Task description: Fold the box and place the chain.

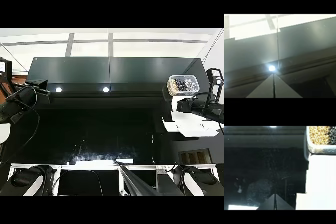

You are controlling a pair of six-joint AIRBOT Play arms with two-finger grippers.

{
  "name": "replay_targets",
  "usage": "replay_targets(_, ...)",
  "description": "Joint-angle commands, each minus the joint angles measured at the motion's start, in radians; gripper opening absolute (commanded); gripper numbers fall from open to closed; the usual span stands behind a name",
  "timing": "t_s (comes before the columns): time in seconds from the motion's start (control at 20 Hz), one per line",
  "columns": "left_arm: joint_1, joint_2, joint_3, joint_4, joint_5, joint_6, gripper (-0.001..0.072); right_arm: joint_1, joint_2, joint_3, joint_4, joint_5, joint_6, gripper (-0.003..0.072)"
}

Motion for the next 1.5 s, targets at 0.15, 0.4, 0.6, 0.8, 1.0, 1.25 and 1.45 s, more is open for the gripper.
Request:
replay_targets(0.15,0.001,0.0,0.0,0.0,0.0,0.0,0.0028,0.0,0.0,0.0,0.0,0.0,0.0,0.0022)
replay_targets(0.4,0.001,0.0,0.0,0.0,0.0,0.0,0.0028,0.0,0.0,0.0,0.0,0.0,0.0,0.0022)
replay_targets(0.6,0.001,0.0,0.0,0.0,0.0,0.0,0.0028,0.0,0.0,0.0,0.0,0.0,0.0,0.0022)
replay_targets(0.8,-0.001,-0.001,0.0,0.0,0.011,0.0,0.0028,0.0,0.0,0.0,0.0,0.0,0.0,0.0022)
replay_targets(1.0,-0.001,-0.001,0.0,0.0,0.012,0.0,0.0028,0.001,0.001,0.0,0.001,-0.01,0.0,0.0022)
replay_targets(1.25,-0.001,-0.001,-0.001,-0.203,-0.038,-0.001,0.0028,0.0,0.001,0.0,0.031,-0.092,0.0,0.0022)
replay_targets(1.45,-0.001,-0.024,-0.001,-0.299,-0.041,0.0,0.0029,0.0,0.0,0.0,0.026,-0.074,0.0,0.0407)
